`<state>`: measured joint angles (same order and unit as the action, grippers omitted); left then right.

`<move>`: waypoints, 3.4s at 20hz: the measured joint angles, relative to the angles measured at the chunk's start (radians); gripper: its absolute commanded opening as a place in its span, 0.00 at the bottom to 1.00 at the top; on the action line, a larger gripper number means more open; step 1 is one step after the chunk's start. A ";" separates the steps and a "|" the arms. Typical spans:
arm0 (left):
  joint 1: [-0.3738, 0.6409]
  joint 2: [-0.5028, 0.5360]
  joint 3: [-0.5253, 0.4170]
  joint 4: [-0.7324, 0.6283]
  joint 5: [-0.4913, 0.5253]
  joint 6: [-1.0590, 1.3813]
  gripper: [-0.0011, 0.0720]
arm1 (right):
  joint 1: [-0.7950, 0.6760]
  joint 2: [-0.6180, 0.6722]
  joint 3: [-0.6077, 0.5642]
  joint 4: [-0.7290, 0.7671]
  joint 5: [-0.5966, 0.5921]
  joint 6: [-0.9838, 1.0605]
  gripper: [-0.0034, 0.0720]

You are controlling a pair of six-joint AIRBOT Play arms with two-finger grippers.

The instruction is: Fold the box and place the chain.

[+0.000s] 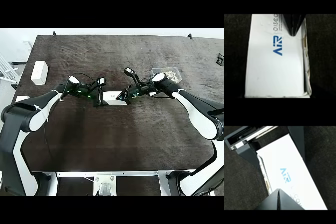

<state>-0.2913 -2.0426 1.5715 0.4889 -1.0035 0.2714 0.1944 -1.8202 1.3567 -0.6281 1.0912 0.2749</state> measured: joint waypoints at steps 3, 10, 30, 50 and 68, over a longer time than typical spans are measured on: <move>0.000 0.000 0.000 -0.001 -0.002 -0.003 0.74 | -0.002 0.073 0.001 0.000 -0.008 -0.011 0.05; 0.000 0.000 0.000 0.000 -0.001 -0.003 0.74 | -0.024 0.348 -0.033 0.077 -0.010 0.088 0.05; 0.001 0.000 0.000 -0.061 -0.010 -0.010 0.74 | -0.156 0.941 -0.698 -0.042 -0.237 0.286 0.05; 0.245 0.166 0.004 0.035 0.121 -0.511 0.03 | -0.158 0.946 -0.712 -0.043 -0.239 0.286 0.05; 0.381 0.311 -0.354 0.080 0.998 -0.821 0.03 | -0.158 0.944 -0.745 -0.042 -0.280 0.286 0.05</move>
<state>0.0898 -1.7317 1.2175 0.5686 -0.0051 -0.5495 0.0360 -0.8761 0.6121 -0.6701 0.8112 0.5613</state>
